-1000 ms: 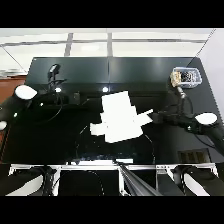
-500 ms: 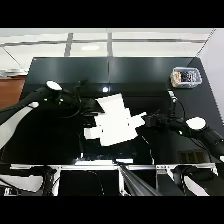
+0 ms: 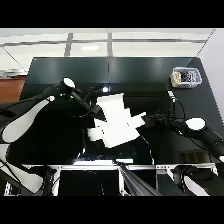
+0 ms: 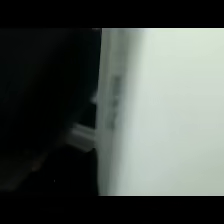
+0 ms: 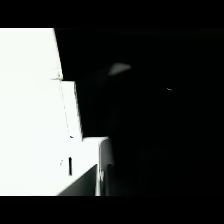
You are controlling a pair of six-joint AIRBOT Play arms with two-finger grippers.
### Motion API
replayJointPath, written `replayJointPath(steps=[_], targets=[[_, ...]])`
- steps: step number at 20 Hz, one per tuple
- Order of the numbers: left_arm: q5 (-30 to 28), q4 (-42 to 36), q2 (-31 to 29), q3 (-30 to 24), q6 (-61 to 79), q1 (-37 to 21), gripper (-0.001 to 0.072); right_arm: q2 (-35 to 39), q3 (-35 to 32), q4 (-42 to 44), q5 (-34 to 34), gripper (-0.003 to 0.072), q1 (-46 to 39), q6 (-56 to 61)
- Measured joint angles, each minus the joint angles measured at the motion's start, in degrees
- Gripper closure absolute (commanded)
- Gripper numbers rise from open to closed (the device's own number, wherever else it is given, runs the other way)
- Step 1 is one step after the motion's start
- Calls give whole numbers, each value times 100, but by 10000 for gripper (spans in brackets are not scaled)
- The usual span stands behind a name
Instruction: Fold the box and place the chain.
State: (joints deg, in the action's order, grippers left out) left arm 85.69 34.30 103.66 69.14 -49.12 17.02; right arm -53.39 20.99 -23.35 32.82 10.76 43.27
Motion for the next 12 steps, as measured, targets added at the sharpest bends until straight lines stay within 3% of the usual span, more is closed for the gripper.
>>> replayJointPath(steps=[1,4,7,9,12], targets=[[61,37,48,96,68,-9,683,-2,7,-70,-2,-21,0,0],[133,127,70,308,164,-15,686,0,227,-590,308,-20,-120,0],[9,330,-238,304,214,79,686,7,800,-1615,1180,-20,-310,7],[-389,564,-763,-4,378,236,684,7,1182,-2170,1777,-20,-398,24],[-1679,568,-1869,-992,1174,492,679,7,1502,-2575,2238,-20,-457,48]])
